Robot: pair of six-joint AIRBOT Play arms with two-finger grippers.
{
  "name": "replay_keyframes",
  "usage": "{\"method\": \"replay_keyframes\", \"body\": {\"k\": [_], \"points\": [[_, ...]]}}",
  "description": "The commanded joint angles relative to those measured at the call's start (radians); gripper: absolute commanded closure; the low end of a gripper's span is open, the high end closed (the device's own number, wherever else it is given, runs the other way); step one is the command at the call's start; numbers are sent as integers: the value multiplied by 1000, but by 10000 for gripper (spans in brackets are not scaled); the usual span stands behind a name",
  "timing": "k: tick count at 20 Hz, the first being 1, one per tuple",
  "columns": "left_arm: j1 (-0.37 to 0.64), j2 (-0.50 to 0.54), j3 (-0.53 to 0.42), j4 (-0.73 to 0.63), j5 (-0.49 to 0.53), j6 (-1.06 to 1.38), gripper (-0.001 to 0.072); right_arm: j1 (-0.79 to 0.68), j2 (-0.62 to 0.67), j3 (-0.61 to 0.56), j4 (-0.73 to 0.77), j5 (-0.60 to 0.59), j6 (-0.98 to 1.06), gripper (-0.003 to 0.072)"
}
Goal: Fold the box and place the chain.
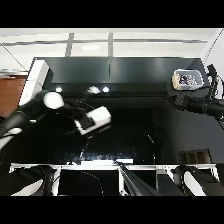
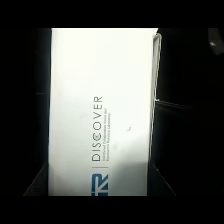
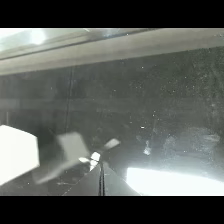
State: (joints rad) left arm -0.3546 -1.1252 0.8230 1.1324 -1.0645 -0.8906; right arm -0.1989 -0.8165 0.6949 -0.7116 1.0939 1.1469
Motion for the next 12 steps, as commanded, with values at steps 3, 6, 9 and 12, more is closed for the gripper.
{"method": "replay_keyframes", "body": {"k": [3, 6, 9, 12], "points": [[583, 198, -102, 58, -182, -59, 556, 0, 0, 1, -2, 0, -8, 657], [868, 215, -106, 58, -185, -55, 556, 0, 0, 1, -5, -1, -15, 657], [1078, 214, -106, 61, -153, 11, 556, 0, 0, 1, -5, 1, -14, 657], [1180, 212, -106, 69, -18, 118, 554, 0, 0, 1, -3, 1, -14, 657]]}}
